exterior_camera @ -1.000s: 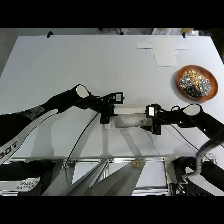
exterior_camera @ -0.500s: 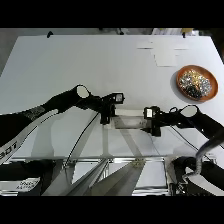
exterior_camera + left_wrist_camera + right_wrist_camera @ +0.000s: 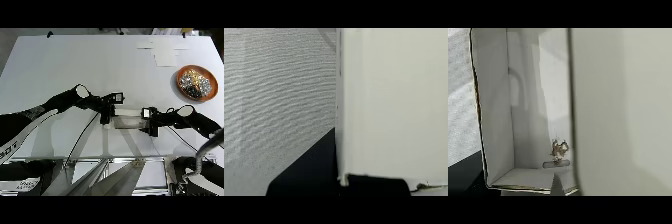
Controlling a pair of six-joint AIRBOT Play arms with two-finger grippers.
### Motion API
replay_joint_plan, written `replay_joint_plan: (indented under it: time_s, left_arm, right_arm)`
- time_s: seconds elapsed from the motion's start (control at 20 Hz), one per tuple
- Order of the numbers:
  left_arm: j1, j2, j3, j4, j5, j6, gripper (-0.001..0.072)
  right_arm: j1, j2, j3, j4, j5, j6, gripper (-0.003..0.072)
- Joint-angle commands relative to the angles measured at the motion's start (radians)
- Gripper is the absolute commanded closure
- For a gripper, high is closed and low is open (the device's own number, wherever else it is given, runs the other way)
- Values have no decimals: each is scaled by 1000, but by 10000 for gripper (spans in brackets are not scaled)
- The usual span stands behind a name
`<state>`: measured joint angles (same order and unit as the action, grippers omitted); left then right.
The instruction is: Fold the box and place the chain.
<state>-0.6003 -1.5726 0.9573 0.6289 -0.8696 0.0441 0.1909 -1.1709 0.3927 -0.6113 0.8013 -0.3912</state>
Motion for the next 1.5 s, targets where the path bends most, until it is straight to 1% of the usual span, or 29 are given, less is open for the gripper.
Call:
replay_joint_plan:
  time_s: [0.0,0.05,0.15,1.45]
  left_arm:
    - [0,0,0,0,2,0,700]
    - [0,0,0,0,2,0,700]
    - [0,0,0,0,2,0,700]
    - [0,0,0,0,2,0,700]
  right_arm:
    - [1,-16,0,6,-2,-11,171]
    - [1,-17,0,6,-3,-11,194]
    - [1,-16,0,6,-3,-11,291]
    - [1,-15,0,6,3,-10,287]
